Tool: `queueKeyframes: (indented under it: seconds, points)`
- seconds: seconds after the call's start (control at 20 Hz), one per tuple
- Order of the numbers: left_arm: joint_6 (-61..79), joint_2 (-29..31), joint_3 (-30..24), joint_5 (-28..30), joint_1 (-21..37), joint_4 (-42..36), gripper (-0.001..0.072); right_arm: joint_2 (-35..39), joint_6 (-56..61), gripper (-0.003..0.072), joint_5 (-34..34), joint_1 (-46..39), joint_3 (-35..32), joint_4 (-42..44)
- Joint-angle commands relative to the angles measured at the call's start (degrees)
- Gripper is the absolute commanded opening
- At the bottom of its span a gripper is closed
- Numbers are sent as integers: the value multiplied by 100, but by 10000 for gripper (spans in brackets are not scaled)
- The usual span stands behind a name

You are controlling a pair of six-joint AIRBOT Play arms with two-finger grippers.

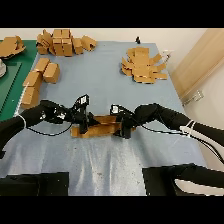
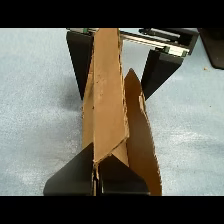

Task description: Fold the box.

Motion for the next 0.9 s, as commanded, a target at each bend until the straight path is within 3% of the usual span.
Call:
queueKeyframes:
  seconds: [0.0,0.65,0.85]
  points:
    - [2,-2,2,0,-2,2,11,-28,2,720,-46,-11,0,28]
    - [2,-2,2,0,-2,2,11,-212,2,720,-2,59,142,-48]
    - [2,-2,2,0,-2,2,11,-212,2,720,22,358,142,-682]
